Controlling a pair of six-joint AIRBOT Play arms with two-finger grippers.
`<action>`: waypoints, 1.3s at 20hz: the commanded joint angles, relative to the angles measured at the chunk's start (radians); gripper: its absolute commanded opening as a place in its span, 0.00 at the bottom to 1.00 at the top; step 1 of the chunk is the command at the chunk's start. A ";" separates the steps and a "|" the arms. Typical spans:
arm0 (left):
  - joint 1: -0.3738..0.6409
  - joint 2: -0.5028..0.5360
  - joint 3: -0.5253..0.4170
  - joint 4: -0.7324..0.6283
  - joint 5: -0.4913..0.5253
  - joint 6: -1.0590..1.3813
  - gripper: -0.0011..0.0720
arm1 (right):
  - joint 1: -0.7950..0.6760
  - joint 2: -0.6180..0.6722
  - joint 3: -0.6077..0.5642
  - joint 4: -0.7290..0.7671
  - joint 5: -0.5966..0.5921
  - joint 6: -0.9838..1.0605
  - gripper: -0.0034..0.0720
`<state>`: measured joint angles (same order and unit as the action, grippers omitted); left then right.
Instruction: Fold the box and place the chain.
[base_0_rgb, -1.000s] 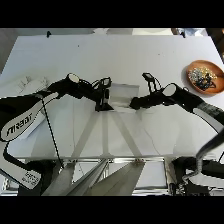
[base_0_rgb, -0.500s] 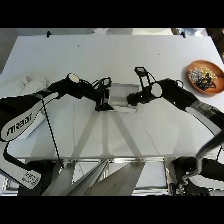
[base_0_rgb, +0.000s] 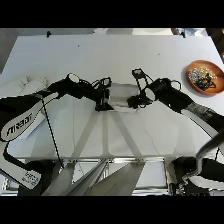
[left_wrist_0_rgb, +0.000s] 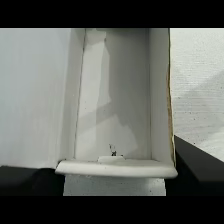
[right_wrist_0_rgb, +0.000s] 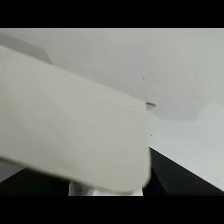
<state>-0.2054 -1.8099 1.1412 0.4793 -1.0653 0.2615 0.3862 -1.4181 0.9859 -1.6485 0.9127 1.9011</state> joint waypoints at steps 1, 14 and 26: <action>0.001 0.001 0.000 0.001 -0.001 0.000 0.40 | 0.015 -0.012 0.009 -0.045 0.046 0.040 0.58; 0.001 0.001 0.000 0.000 -0.001 0.000 0.40 | 0.026 -0.056 0.058 0.029 0.052 0.116 0.49; 0.001 0.001 0.000 0.000 -0.001 0.000 0.40 | 0.026 -0.114 0.058 0.058 0.003 0.193 0.06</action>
<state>-0.2054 -1.8099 1.1416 0.4786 -1.0660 0.2558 0.4110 -1.5234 1.0439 -1.6047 0.9421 2.0735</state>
